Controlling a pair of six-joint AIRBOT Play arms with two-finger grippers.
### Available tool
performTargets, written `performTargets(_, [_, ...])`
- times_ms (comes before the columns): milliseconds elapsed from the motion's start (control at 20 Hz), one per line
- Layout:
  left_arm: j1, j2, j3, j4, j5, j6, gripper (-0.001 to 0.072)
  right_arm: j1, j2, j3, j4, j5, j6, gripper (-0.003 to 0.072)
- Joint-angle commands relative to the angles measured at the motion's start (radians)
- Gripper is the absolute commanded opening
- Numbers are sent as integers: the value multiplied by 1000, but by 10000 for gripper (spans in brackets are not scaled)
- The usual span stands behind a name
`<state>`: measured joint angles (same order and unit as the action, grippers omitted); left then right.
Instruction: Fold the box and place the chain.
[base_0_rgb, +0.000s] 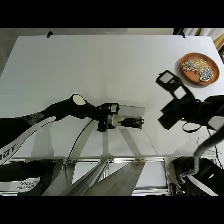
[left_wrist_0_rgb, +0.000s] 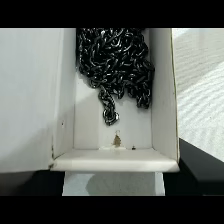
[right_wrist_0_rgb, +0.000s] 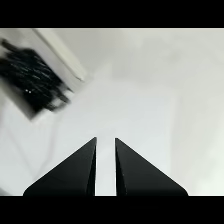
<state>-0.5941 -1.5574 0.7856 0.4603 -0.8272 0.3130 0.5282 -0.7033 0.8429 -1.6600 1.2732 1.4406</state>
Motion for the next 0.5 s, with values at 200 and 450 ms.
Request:
performTargets(200, [0, 0, 0, 0, 0, 0, 273, -386, -61, -155, 388, 46, -682, 94])
performTargets(450, [0, 0, 0, 0, 0, 0, 273, -280, -259, -257, 405, -86, -1005, 99])
